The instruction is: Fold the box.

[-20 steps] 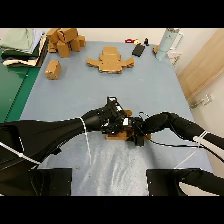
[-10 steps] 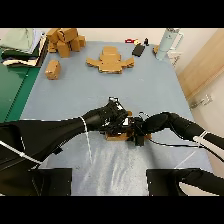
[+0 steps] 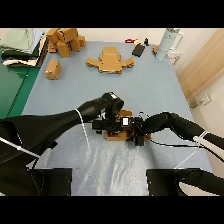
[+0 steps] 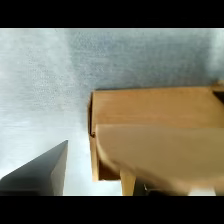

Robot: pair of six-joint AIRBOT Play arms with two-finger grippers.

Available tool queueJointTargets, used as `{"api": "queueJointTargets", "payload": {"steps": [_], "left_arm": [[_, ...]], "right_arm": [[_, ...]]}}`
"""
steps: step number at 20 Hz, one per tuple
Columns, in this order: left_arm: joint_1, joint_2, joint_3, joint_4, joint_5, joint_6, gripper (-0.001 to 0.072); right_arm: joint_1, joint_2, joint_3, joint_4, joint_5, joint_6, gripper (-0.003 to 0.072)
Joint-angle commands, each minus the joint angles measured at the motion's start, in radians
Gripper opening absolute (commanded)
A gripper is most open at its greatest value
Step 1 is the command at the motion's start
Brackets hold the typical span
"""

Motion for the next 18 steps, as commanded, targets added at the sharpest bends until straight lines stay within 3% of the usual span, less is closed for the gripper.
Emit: {"api": "queueJointTargets", "payload": {"steps": [1,5,11,12,13,14,18], "left_arm": [[0.099,0.001,0.007,-0.251,-0.014,0.204,0.0472],[0.240,0.001,0.039,-0.373,-0.074,0.388,0.0472],[0.444,0.000,0.043,-0.387,-0.199,0.727,0.0470],[0.472,0.000,0.043,-0.387,-0.194,0.807,0.0439],[0.498,0.000,0.043,-0.387,-0.193,0.906,0.0175],[0.517,0.000,0.043,-0.388,-0.193,1.033,0.0012],[0.528,0.001,0.042,-0.389,-0.166,1.335,0.0012]], "right_arm": [[0.000,0.000,-0.001,0.001,0.000,0.000,0.0442],[0.000,0.000,0.000,0.001,0.000,0.000,0.0442],[0.000,0.000,0.000,0.001,0.000,0.000,0.0442],[0.000,0.000,0.000,0.001,0.000,0.000,0.0442],[0.000,0.000,-0.001,0.001,0.000,0.000,0.0442],[0.000,0.000,-0.001,0.001,0.000,0.000,0.0443],[0.000,0.000,0.000,0.001,0.000,0.000,0.0442]]}}
